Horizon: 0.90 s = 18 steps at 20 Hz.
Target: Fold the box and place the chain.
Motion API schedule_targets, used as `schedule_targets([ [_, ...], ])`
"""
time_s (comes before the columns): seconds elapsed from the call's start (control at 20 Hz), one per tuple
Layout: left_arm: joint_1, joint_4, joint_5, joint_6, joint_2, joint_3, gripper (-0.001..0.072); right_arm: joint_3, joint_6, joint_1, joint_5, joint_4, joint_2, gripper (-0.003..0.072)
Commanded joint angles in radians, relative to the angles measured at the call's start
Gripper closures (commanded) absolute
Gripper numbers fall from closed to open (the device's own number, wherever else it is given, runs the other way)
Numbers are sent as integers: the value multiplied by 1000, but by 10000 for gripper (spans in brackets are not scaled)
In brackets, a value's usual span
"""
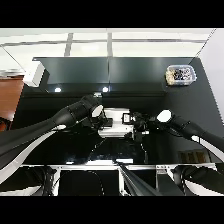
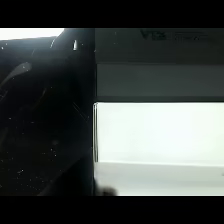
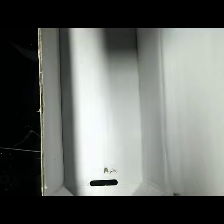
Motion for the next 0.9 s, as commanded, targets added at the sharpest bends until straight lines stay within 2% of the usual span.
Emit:
schedule_targets([
  [0.0, -1, -5, -3, -2, 0, 1, 686, 1, -1, 0, 0, 0, 0, 242],
  [0.3, -1, -5, -1, -2, 0, 1, 685, 1, -1, 0, 0, 0, 0, 241],
  [0.35, -1, -5, -2, -2, 0, 1, 685, 1, -1, 0, 0, 1, 0, 203],
  [0.4, -1, -5, -2, -2, 0, 1, 685, 1, -1, 0, -2, 4, 0, -17],
  [0.45, -1, -5, -2, -2, 0, 1, 685, 1, -1, 0, 0, 3, 1, -34],
  [0.65, 0, -4, -2, -2, 0, 1, 685, 1, 11, -11, 56, -43, 41, -34],
  [0.85, 2, -4, -1, -2, 0, 1, 685, 1, 125, -45, 98, -151, 98, -34],
])
